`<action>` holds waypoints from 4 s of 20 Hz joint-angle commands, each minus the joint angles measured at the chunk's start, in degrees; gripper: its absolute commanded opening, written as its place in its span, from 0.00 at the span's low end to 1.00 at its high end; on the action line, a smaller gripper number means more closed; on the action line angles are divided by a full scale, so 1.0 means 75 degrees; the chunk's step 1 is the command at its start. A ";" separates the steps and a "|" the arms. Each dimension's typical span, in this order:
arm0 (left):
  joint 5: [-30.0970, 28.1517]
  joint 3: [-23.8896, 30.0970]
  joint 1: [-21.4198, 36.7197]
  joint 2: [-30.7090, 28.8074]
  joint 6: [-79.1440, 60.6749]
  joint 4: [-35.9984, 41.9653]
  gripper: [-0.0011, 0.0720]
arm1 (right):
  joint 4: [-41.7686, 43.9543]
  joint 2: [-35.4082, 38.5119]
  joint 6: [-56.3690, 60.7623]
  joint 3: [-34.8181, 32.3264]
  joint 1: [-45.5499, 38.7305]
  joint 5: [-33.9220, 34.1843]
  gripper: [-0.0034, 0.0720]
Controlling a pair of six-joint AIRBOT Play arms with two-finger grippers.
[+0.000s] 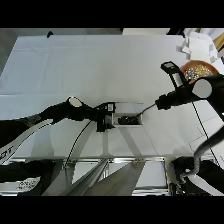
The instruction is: Fold the box and place the chain.
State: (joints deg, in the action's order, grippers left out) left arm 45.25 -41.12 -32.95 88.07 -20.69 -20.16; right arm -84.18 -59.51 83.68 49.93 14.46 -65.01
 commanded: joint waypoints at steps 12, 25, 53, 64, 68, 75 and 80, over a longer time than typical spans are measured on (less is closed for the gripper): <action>-0.0003 0.0003 0.0000 -0.0006 -0.0003 -0.0003 0.29 | -0.0694 -0.2547 0.0592 -0.0294 -0.0452 0.2570 0.49; -0.0003 0.0003 0.0000 -0.0006 0.0000 -0.0003 0.29 | -0.0510 -0.2361 0.0641 -0.0294 -0.0452 0.1655 0.07; -0.0003 0.0003 0.0000 -0.0006 -0.0003 -0.0003 0.29 | 0.5126 0.0801 -0.2620 -0.0297 0.2078 0.1434 0.07; -0.0003 0.0003 0.0000 -0.0006 -0.0003 -0.0003 0.29 | 0.4704 -0.0189 -0.2506 -0.0294 0.2022 0.1807 0.07; -0.0003 0.0003 0.0000 -0.0006 -0.0003 -0.0003 0.29 | 0.4707 0.0312 -0.2393 -0.0294 0.1434 0.1958 0.07; -0.0003 0.0003 0.0000 -0.0006 -0.0003 -0.0003 0.29 | 0.4707 0.0892 -0.2422 -0.0294 0.0673 0.1897 0.07; -0.0003 0.0003 0.0000 -0.0006 -0.0003 -0.0003 0.29 | 0.4733 0.0912 -0.2428 -0.0291 0.0676 0.1795 0.07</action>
State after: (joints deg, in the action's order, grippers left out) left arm 45.25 -41.12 -32.95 88.07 -20.71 -20.16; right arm -48.86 -52.99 65.56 47.68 19.81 -51.13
